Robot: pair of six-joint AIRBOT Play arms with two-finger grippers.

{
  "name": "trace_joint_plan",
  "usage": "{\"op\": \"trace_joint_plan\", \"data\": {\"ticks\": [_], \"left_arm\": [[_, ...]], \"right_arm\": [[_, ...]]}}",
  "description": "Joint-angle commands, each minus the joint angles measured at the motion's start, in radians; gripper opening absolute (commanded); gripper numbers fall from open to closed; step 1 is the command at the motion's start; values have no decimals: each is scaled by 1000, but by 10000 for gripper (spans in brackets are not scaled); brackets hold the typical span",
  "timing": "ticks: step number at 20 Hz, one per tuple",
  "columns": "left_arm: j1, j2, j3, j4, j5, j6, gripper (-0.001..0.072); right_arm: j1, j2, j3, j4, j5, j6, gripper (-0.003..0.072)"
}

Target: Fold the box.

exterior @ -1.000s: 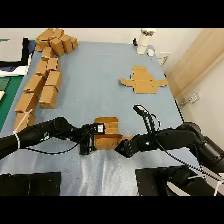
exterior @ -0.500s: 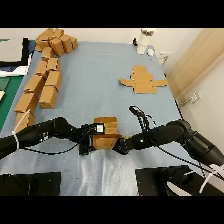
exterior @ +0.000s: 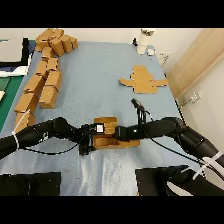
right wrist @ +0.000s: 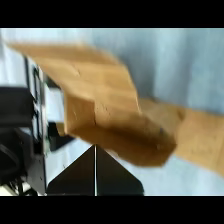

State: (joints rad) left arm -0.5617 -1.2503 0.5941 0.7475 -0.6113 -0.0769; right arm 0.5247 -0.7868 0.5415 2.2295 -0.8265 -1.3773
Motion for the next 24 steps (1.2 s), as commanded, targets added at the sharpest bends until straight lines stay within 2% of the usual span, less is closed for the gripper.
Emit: {"op": "trace_joint_plan", "data": {"ticks": [1, 5, 10, 20, 24], "left_arm": [[1, -1, -1, 1, 1, 0, 470], [1, -1, -1, 1, 1, 0, 470], [1, -1, -1, 1, 1, 0, 471], [1, -1, -1, 1, 1, 0, 471], [1, -1, -1, 1, 1, 0, 471]], "right_arm": [[-2, -87, 91, 6, 153, -80, 4], [-1, -291, 193, -11, 122, -135, 3], [6, -445, 204, -11, 97, -233, 3], [10, -481, 203, -16, 69, -292, 3], [61, -483, 202, -29, 80, -294, 3]]}}
